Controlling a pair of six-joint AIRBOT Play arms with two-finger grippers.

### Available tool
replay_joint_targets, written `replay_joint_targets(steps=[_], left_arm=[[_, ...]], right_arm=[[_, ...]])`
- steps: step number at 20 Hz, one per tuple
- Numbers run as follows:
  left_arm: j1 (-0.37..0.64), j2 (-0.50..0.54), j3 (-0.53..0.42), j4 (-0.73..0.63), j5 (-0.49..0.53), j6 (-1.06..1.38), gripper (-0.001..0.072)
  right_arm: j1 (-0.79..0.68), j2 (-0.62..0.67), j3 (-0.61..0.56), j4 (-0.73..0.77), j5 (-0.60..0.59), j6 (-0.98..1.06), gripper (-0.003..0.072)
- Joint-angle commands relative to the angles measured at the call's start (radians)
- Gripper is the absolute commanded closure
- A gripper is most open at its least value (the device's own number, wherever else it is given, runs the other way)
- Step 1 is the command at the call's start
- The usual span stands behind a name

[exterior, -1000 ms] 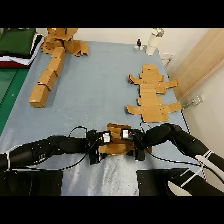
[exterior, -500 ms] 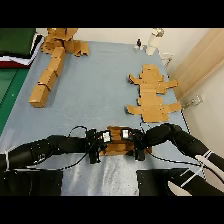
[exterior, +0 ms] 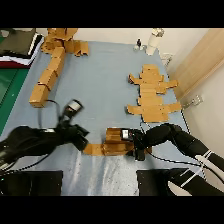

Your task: Fold the box.

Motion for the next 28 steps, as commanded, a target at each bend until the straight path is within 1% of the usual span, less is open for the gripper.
replay_joint_targets(steps=[1, 2, 3, 5, 7, 10, 13, 14, 18, 19, 21, 23, 26, 28], left_arm=[[0.108, 0.151, -0.017, 0.145, 0.335, -0.604, 0.0697], [0.125, 0.163, -0.040, 0.097, 0.361, -0.616, 0.0697], [0.134, 0.161, -0.070, 0.015, 0.344, -0.614, 0.0697], [0.135, 0.132, -0.141, -0.164, 0.255, -0.599, 0.0697], [0.135, 0.085, -0.195, -0.277, 0.175, -0.570, 0.0697], [0.135, 0.019, -0.202, -0.311, 0.108, -0.539, 0.0697], [0.134, -0.052, -0.202, -0.336, 0.082, -0.494, 0.0698], [0.129, -0.076, -0.202, -0.344, 0.055, -0.483, 0.0697], [0.023, -0.173, -0.195, -0.381, -0.111, -0.464, 0.0698], [-0.004, -0.203, -0.188, -0.385, -0.134, -0.464, 0.0698], [-0.055, -0.257, -0.162, -0.385, -0.159, -0.464, 0.0698], [-0.098, -0.279, -0.125, -0.385, -0.189, -0.463, 0.0698], [-0.115, -0.278, -0.070, -0.383, -0.188, -0.459, 0.0698], [-0.114, -0.278, -0.051, -0.383, -0.178, -0.455, 0.0698]], right_arm=[[0.000, 0.000, 0.001, -0.002, 0.000, 0.000, 0.0186], [0.000, 0.000, 0.001, -0.002, 0.000, 0.000, 0.0186], [0.000, 0.000, 0.001, -0.002, 0.000, 0.000, 0.0186], [0.000, 0.000, 0.001, -0.002, 0.000, 0.000, 0.0186], [0.000, 0.000, 0.001, -0.002, 0.000, 0.000, 0.0186], [0.000, 0.000, 0.001, -0.002, 0.000, 0.000, 0.0186], [0.000, 0.000, 0.001, -0.002, 0.000, 0.000, 0.0186], [0.000, 0.000, 0.001, -0.002, 0.000, 0.000, 0.0186], [0.000, 0.000, 0.001, -0.002, 0.000, 0.000, 0.0186], [0.000, 0.000, 0.001, -0.002, 0.000, 0.000, 0.0186], [0.000, 0.000, 0.001, -0.002, 0.000, 0.000, 0.0186], [0.000, 0.000, 0.001, -0.002, 0.000, 0.000, 0.0186], [0.000, 0.000, 0.001, -0.002, 0.000, 0.000, 0.0186], [0.000, 0.000, 0.001, -0.002, 0.000, 0.000, 0.0186]])
